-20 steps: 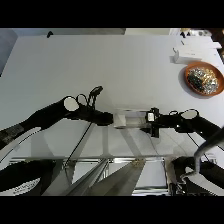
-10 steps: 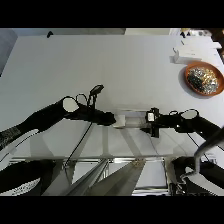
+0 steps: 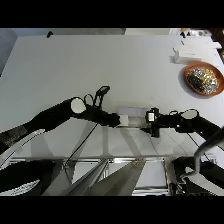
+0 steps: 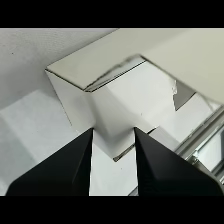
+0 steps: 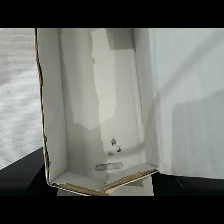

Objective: Fold the box and place the chain.

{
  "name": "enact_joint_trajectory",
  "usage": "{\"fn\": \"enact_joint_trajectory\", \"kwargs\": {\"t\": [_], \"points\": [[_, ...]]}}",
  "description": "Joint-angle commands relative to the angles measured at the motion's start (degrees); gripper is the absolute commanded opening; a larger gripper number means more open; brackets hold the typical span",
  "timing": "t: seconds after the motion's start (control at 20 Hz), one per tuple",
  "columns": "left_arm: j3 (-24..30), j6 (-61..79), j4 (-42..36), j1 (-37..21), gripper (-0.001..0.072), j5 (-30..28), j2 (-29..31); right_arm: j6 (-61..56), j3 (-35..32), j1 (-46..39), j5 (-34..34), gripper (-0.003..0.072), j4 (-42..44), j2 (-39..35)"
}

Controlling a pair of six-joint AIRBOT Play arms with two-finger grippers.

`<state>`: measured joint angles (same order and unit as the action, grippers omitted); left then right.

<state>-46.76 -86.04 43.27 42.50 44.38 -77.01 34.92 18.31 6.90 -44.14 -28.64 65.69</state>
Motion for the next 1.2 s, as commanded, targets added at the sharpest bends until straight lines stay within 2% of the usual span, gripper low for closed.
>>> {"fn": "enact_joint_trajectory", "kwargs": {"t": [0.0, 0.3, 0.5, 0.7, 0.9, 1.15], "points": [[-3.4, -11.7, 9.3, 2.0, 0.0295, 0.7, -1.3, 0.1, 0.0, 0.0, 0.0, 0.0459, 0.0, 0.0], [-7.2, -22.8, 19.9, 5.1, 0.0295, 7.5, -2.4, 0.1, 0.0, 0.0, 0.0, 0.0459, 0.0, 0.0], [-8.1, -26.4, 22.2, 5.3, 0.0295, 10.9, -2.3, 0.1, 0.0, 0.0, 0.0, 0.0459, 0.0, 0.0], [-9.4, -28.8, 22.3, 5.4, 0.0295, 10.1, -2.4, 0.1, 0.0, 0.0, 0.0, 0.0459, 0.0, 0.0], [-13.9, -32.9, 26.2, 5.5, 0.0295, 11.8, -2.5, 0.1, 0.0, 0.0, 0.0, 0.0459, 0.0, 0.0], [-19.4, -35.4, 29.9, 6.7, 0.0294, 18.6, -5.8, 0.1, 0.0, 0.0, 0.0, 0.0459, 0.0, 0.0]]}}
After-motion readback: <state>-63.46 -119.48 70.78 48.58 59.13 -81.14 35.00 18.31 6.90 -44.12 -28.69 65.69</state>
